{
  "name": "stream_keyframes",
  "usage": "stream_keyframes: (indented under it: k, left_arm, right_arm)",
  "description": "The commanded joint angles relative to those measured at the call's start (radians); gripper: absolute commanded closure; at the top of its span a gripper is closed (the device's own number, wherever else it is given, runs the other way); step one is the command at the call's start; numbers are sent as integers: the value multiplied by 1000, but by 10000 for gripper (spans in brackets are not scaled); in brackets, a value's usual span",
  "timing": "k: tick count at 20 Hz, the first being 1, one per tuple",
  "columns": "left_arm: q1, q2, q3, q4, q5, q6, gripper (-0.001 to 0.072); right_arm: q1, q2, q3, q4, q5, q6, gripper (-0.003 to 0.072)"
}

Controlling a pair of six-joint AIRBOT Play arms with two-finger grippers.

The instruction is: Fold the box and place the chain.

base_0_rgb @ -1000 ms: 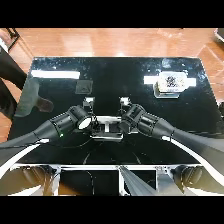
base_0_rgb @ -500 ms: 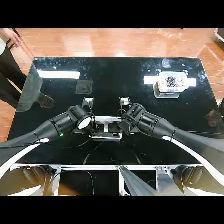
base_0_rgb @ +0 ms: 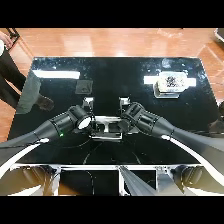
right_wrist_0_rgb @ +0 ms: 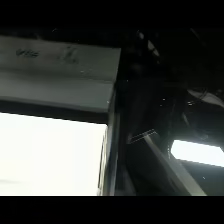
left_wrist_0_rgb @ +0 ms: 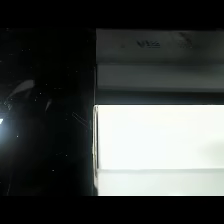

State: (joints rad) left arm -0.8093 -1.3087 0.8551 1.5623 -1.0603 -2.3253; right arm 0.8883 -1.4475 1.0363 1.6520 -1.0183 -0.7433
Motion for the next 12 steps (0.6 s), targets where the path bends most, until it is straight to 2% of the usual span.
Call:
stream_keyframes:
  k: [1,2,3,8,9,10,11,12]
  left_arm:
    - [-1,0,1,0,1,0,688]
    - [-1,0,1,0,2,-1,688]
    - [-1,0,1,0,3,-1,688]
    - [-1,0,1,-1,3,-1,688]
    - [-1,0,1,-1,3,-1,688]
    - [-1,0,1,-1,3,-1,688]
    - [-1,0,1,-1,1,0,688]
    - [-1,0,1,-1,1,-1,688]
  right_arm:
    - [1,-16,1,-6,5,29,551]
    - [2,-19,1,-6,3,29,583]
    - [6,-23,2,-8,11,29,666]
    - [16,-25,2,-7,45,41,664]
    - [16,-22,3,-5,46,41,515]
    - [15,-19,7,-4,38,41,274]
    - [16,-13,13,-8,23,36,152]
    - [15,4,15,-8,16,16,77]
